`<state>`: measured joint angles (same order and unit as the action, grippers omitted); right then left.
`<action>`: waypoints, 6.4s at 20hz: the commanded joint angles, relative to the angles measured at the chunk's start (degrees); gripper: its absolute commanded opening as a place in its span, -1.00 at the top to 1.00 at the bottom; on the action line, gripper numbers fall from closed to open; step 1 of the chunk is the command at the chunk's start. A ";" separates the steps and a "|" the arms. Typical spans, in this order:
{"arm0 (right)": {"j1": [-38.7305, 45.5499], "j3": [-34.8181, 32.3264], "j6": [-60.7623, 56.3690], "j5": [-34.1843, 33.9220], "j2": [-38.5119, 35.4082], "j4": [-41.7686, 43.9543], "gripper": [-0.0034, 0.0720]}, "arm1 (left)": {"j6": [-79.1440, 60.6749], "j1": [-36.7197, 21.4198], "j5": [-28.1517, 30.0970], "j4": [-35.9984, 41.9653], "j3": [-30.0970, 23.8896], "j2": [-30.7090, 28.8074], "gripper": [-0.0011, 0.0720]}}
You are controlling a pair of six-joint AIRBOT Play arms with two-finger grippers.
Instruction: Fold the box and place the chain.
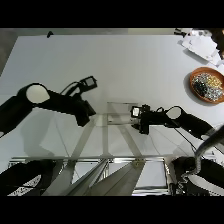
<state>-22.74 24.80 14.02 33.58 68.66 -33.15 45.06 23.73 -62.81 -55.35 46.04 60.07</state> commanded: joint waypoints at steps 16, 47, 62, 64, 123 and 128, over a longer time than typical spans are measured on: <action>0.00 -0.02 -0.02 0.02 -0.04 0.02 0.24 | 20.72 -0.68 10.88 7.08 -6.54 18.14 0.95; 0.00 -0.02 -0.02 0.02 -0.04 0.02 0.24 | 2.19 -1.49 6.95 29.18 -6.54 16.90 -0.01; 0.00 -0.02 -0.02 0.02 -0.04 0.02 0.24 | 11.98 7.61 14.97 22.69 -6.45 16.98 -0.35; 0.00 -0.02 -0.02 0.02 -0.04 0.02 0.24 | 16.22 9.07 16.70 20.76 -6.43 16.96 -0.38; 0.00 -0.02 -0.02 0.02 -0.04 0.02 0.24 | 78.73 23.74 2.62 -23.04 17.29 25.16 -0.11; 0.00 -0.02 -0.02 0.02 -0.04 0.02 0.24 | 82.71 24.39 3.04 -28.79 17.29 25.81 -0.11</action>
<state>-22.74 24.80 14.00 33.61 68.66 -33.15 125.89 47.79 -59.88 -80.99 63.33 85.43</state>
